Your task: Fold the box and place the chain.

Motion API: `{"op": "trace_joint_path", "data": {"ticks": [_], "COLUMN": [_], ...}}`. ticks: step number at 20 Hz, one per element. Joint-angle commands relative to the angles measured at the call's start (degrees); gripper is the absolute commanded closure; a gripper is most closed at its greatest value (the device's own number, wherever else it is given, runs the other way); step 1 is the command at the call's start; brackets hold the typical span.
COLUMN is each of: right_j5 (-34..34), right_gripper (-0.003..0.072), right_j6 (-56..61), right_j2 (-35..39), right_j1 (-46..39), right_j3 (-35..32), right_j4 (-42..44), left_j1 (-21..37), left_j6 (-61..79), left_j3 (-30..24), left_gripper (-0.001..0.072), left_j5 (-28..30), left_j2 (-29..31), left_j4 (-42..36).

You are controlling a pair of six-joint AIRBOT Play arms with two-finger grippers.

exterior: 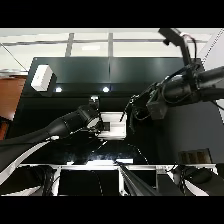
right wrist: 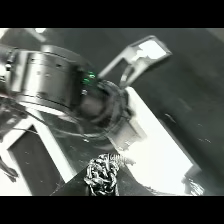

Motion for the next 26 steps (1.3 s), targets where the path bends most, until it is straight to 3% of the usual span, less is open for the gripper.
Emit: {"op": "trace_joint_path", "data": {"ticks": [1, 12, 16, 17, 18, 19, 23, 26], "right_j5": [-2.64, -7.63, -9.70, -9.64, -9.46, -8.74, -1.14, -0.72], "right_gripper": [0.0657, 0.0656, 0.0654, 0.0541, 0.0268, 0.0083, 0.0054, 0.0055], "right_j6": [-0.72, -2.16, -2.23, -2.21, -2.10, -2.10, -2.25, -2.73], "right_j2": [-0.83, -11.76, -13.05, -13.05, -13.03, -13.00, -10.32, -6.27], "right_j1": [2.03, 7.56, 7.54, 7.54, 7.54, 7.45, -0.83, -12.09], "right_j3": [-1.55, -11.87, -12.70, -12.70, -12.70, -12.68, -12.66, -13.22], "right_j4": [3.23, 2.97, 1.64, 1.62, 1.64, 1.53, -1.36, -11.47], "left_j1": [-0.02, -0.02, -0.02, -0.02, -0.02, -0.02, -0.02, -0.02], "left_j6": [0.02, 0.02, 0.02, 0.02, 0.02, 0.02, 0.02, 0.02], "left_j3": [0.02, 0.02, 0.02, 0.02, 0.02, 0.02, 0.02, 0.02], "left_gripper": [0.0678, 0.0678, 0.0678, 0.0678, 0.0678, 0.0678, 0.0678, 0.0678], "left_j5": [-0.02, -0.02, 0.00, 0.00, 0.02, 0.00, 0.00, 0.00], "left_j2": [-0.04, -0.04, -0.04, -0.04, -0.04, -0.04, -0.02, -0.02], "left_j4": [-0.02, -0.22, -0.20, -0.20, -0.20, -0.20, -0.20, -0.22]}}
